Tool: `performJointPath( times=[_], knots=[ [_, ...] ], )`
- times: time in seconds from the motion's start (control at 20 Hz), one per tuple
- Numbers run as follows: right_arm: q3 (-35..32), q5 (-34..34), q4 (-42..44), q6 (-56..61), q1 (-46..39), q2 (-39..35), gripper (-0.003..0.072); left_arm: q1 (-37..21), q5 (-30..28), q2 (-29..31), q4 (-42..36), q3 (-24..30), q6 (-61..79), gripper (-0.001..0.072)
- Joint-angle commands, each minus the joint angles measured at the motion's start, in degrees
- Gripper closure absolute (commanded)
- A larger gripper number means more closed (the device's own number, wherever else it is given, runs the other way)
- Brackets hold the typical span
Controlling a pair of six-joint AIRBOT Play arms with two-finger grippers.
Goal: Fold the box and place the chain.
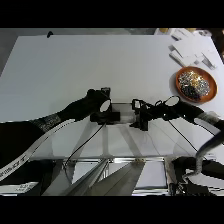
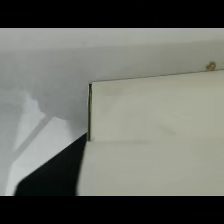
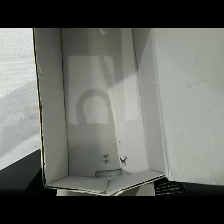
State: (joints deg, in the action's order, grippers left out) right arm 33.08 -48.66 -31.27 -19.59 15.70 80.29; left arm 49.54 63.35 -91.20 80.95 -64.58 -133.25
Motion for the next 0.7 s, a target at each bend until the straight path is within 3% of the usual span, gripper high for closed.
performJointPath(
  times=[0.0,0.1,0.3,0.4,0.45,0.65],
  knots=[
    [0.04,0.0,0.0,0.02,0.0,-0.04,0.0289,0.2,-0.13,-0.39,-0.11,-0.04,-0.85,0.0627],
    [0.04,0.0,0.0,0.02,0.0,-0.04,0.0289,0.2,-0.13,-0.39,-0.09,-0.04,-0.83,0.071],
    [0.04,-0.02,0.0,0.02,0.0,-0.04,0.0289,0.2,0.15,-0.37,0.07,-0.11,-0.85,0.0707],
    [0.04,0.0,0.02,0.02,0.0,-0.04,0.0289,0.07,0.63,-0.37,0.13,-1.09,0.02,0.0532],
    [0.04,-0.02,0.02,0.02,0.0,-0.04,0.0289,0.0,1.16,-0.37,0.15,-2.01,0.46,0.0506],
    [0.04,0.0,0.02,0.02,0.0,-0.04,0.0289,-0.31,2.62,-0.48,1.05,-3.85,1.01,0.0512]
  ],
)
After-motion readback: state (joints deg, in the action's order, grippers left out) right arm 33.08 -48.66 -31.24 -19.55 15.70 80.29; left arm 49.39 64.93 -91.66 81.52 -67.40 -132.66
